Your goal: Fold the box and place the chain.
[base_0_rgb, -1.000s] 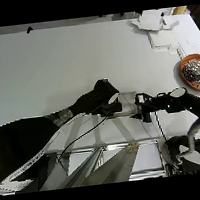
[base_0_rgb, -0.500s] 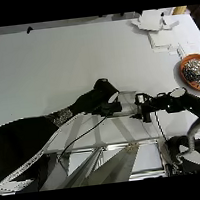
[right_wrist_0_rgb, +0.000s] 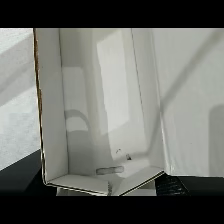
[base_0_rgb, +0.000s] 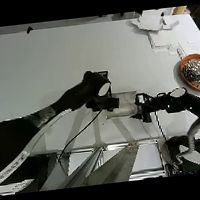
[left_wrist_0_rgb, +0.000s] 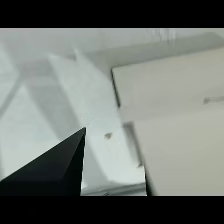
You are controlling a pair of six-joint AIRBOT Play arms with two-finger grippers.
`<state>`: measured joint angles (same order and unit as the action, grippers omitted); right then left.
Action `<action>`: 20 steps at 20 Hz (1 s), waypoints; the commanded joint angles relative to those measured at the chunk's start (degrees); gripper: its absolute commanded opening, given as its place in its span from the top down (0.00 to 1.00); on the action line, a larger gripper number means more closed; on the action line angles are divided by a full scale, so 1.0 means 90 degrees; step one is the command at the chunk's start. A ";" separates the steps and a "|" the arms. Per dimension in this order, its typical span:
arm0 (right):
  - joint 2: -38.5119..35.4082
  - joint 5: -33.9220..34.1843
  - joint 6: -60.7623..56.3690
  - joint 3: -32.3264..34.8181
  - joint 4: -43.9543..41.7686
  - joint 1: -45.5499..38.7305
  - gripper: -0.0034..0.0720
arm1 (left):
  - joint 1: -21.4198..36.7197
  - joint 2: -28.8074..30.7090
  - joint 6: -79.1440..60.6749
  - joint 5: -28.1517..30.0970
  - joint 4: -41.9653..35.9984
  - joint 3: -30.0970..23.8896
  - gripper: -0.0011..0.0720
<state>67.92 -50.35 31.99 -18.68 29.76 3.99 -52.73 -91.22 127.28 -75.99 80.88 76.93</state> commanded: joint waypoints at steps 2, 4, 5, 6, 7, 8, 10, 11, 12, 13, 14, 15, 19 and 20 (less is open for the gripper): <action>-0.0005 0.0000 0.0000 0.0000 -0.0002 0.0000 0.38 | 0.0418 0.1047 -0.1739 -0.0384 -0.0114 -0.0563 0.45; -0.0005 0.0000 0.0000 0.0000 -0.0002 0.0000 0.38 | 0.0656 0.1732 -0.2494 -0.0051 -0.0306 -0.1243 0.40; -0.0005 0.0000 0.0000 0.0000 -0.0002 0.0000 0.38 | 0.0804 0.2106 -0.3116 0.0265 -0.0454 -0.1700 0.32; -0.0005 0.0002 0.0000 0.0000 0.0000 0.0000 0.38 | 0.0981 0.2448 -0.3922 0.0707 -0.0614 -0.2191 0.26; -0.0005 0.0002 0.0000 0.0000 -0.0002 0.0000 0.38 | 0.1171 0.2718 -0.4966 0.1168 -0.0831 -0.2652 0.20; -0.0005 0.0000 0.0000 0.0000 -0.0002 0.0000 0.38 | 0.1358 0.2914 -0.6312 0.1678 -0.1137 -0.3087 0.11; -0.0005 0.0000 0.0000 0.0000 0.0000 0.0000 0.38 | 0.1715 0.3053 -0.9554 0.2426 -0.2159 -0.3815 0.11; -0.0005 0.0002 0.0000 0.0000 -0.0002 0.0000 0.38 | 0.1860 0.2999 -1.1319 0.2667 -0.2832 -0.4092 0.12; -0.0005 0.0000 0.0000 0.0000 0.0000 0.0000 0.38 | 0.1967 0.2883 -1.2879 0.2783 -0.3451 -0.4279 0.12; -0.0005 0.0002 0.0000 0.0000 0.0000 0.0000 0.38 | 0.2055 0.2684 -1.4277 0.2795 -0.3988 -0.4386 0.12; -0.0005 0.0000 0.0000 0.0000 0.0000 0.0000 0.38 | 0.2093 0.2414 -1.5210 0.2800 -0.4427 -0.4398 0.12; -0.0005 0.0000 0.0000 0.0000 -0.0002 0.0000 0.38 | 0.2091 0.2154 -1.5708 0.2958 -0.4828 -0.4398 0.12; -0.0005 0.0000 0.0000 0.0000 -0.0002 0.0000 0.38 | 0.1950 0.1265 -1.6147 0.3823 -0.6074 -0.4398 0.08; -0.0005 0.0000 0.0000 0.0000 0.0000 0.0000 0.38 | 0.1926 0.1146 -1.6145 0.3849 -0.6144 -0.4398 0.04</action>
